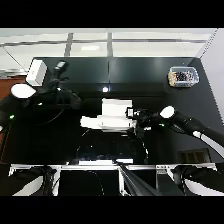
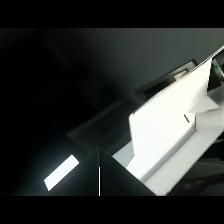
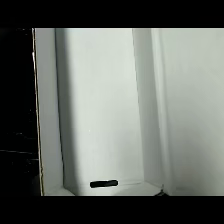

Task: Fold the box and place the chain.

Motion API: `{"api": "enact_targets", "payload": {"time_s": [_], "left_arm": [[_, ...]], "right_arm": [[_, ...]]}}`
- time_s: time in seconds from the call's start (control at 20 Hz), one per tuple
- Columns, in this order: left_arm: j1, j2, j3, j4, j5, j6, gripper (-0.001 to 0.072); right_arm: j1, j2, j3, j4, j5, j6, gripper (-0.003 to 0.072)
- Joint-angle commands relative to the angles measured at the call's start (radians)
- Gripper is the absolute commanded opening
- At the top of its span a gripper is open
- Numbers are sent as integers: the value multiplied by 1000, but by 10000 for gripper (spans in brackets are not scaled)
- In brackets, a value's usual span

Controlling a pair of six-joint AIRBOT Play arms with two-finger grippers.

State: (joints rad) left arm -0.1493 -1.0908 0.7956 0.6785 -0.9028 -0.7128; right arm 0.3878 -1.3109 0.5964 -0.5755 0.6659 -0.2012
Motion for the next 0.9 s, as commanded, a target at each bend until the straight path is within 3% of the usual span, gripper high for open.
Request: {"api": "enact_targets", "payload": {"time_s": [0.0, 0.15, 0.3, 0.35, 0.4, 0.45, 0.6, 0.85], "left_arm": [[90, 107, -95, 33, -134, 19, 24], [83, 122, -169, 15, -245, 246, 25], [76, 122, -183, 50, -246, 488, 32], [76, 122, -183, 51, -219, 567, 152], [70, 122, -183, 51, -167, 640, 379], [57, 122, -183, 50, -102, 683, 683], [-18, 101, -183, 84, 51, 738, 711], [-138, -51, -145, 90, 58, 826, 706]], "right_arm": [[0, 0, 0, -1, 3, 0, 126], [0, 0, 0, -1, 3, -1, 127], [0, 0, 0, -1, 3, -1, 126], [0, 0, 0, -1, 3, -1, 127], [0, 0, 0, -1, 3, -1, 126], [0, 0, 0, -1, 3, -1, 127], [0, 0, 0, -1, 3, -1, 126], [0, 0, 0, -1, 3, -1, 126]]}}
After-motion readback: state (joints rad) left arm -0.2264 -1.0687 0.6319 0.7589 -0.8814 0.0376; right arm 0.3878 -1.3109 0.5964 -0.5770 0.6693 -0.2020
